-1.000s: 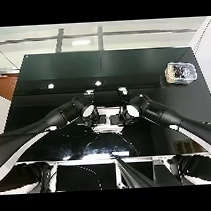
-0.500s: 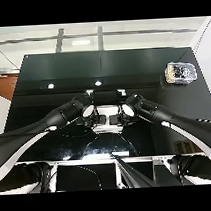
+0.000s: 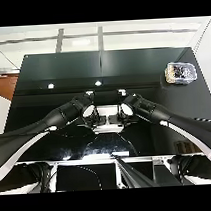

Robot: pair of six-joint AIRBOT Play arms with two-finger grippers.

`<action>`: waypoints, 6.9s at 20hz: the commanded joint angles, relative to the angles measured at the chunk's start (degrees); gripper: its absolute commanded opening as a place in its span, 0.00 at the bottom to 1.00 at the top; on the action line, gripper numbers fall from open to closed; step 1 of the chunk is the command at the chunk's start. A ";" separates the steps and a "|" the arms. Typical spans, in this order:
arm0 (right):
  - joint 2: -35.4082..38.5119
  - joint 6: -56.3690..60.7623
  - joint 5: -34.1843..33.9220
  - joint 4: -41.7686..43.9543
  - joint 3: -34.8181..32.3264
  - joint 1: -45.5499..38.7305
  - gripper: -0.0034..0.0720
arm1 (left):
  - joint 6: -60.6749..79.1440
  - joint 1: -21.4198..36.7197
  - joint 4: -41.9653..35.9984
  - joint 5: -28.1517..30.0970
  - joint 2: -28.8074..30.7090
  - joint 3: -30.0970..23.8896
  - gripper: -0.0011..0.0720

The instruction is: Fold the box and place the chain.

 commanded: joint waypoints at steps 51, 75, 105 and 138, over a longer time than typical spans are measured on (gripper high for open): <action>-1.84 -14.10 -8.66 9.77 18.18 -60.63 0.98 | -0.04 0.04 -0.15 -0.31 -0.02 0.00 0.05; -19.98 -3.34 -7.13 13.60 29.46 -61.64 0.74 | -0.04 0.04 -0.13 -0.26 -0.02 0.00 0.05; 23.43 -55.10 17.62 31.52 34.07 -64.81 0.09 | -0.07 0.04 -0.15 -0.28 -0.02 0.00 0.05; 30.93 -58.49 4.22 45.77 -2.64 -19.56 0.09 | -0.07 0.04 -0.15 -0.11 -0.02 0.00 0.05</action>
